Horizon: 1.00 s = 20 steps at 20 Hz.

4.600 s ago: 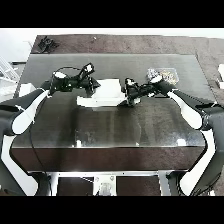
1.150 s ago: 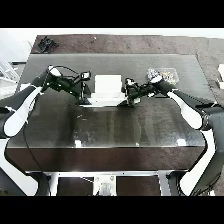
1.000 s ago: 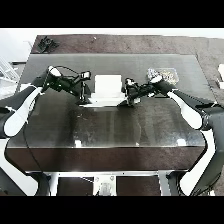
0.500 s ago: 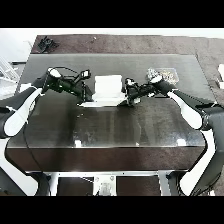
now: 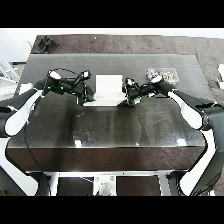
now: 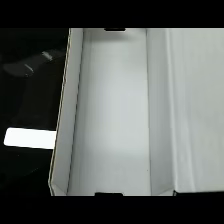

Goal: Fold the box and place the chain.

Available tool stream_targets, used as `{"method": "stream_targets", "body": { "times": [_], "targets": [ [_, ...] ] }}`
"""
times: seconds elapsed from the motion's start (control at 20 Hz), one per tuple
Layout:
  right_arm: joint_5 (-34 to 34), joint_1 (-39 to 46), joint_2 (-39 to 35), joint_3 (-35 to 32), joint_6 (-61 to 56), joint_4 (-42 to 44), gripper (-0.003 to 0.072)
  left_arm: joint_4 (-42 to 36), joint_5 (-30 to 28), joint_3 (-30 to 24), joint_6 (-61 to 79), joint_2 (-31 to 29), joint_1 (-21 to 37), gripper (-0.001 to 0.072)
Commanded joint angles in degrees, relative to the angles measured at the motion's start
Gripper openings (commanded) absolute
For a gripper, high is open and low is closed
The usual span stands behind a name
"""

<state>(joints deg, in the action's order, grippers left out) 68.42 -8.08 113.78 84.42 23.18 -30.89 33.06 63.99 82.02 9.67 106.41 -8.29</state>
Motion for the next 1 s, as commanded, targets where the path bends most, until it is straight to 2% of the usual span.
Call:
{"method": "stream_targets", "body": {
  "times": [0.0,0.3,0.5,0.55,0.6,0.95],
  "targets": [
    [0.0,0.0,0.0,0.0,0.0,0.0,0.0595,-4.3,-0.4,-0.1,2.8,0.4,0.0,0.0349],
    [0.0,0.0,0.0,0.0,0.0,0.0,0.0594,-5.2,-0.5,-0.6,4.4,1.9,-0.1,0.0348],
    [0.0,0.0,0.0,0.0,0.0,0.0,0.0595,-5.2,-1.9,-0.6,5.9,1.9,-2.4,0.0346],
    [0.0,0.0,0.0,0.0,0.0,0.0,0.0595,-4.9,-3.4,-0.6,5.9,1.9,-3.3,0.0195],
    [0.0,0.0,0.0,0.0,0.0,0.0,0.0595,-4.6,-4.5,-0.6,5.9,1.9,-3.9,0.0113],
    [0.0,0.0,0.0,0.0,0.0,0.0,0.0595,-4.8,-5.8,-0.6,5.8,1.9,-4.3,0.0113]
  ]
}}
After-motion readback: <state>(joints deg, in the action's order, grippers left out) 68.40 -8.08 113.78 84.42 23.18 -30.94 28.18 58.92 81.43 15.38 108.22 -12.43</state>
